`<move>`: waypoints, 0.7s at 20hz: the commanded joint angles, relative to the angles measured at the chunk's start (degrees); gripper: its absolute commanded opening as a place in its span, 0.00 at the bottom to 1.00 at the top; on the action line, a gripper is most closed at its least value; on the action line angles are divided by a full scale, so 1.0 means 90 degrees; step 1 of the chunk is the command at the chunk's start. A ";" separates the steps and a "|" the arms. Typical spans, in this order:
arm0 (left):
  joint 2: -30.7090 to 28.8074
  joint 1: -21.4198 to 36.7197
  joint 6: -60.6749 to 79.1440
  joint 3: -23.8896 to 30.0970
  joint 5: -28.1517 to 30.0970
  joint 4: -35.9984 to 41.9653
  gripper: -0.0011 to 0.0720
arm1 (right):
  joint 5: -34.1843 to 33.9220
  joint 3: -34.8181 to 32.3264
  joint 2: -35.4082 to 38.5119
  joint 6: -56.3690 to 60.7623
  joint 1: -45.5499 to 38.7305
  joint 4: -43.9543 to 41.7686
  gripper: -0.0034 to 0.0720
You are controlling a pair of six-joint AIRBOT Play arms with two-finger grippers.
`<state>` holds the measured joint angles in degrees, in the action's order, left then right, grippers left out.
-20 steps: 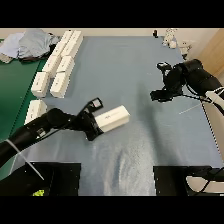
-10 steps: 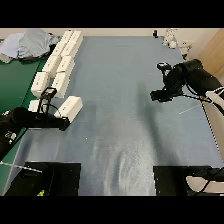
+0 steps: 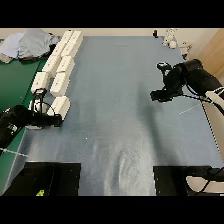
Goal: Fold the box.
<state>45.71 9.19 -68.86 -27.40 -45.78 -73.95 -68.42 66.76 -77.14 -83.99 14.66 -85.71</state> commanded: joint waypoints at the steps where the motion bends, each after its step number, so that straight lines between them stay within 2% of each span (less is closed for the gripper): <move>1: 0.0204 0.0058 -0.0022 0.0005 0.0806 -0.0121 0.59 | 0.0000 0.0007 -0.0005 0.0000 -0.0005 -0.0002 0.06; 8: 0.0843 0.0058 -0.0022 0.0005 0.1370 -0.0277 0.59 | 0.0000 0.0007 -0.0005 0.0000 -0.0002 -0.0002 0.06; 14: 0.1343 0.0058 -0.0024 0.0005 0.1545 -0.0255 0.59 | 0.0000 0.0007 -0.0005 0.0000 -0.0005 0.0000 0.06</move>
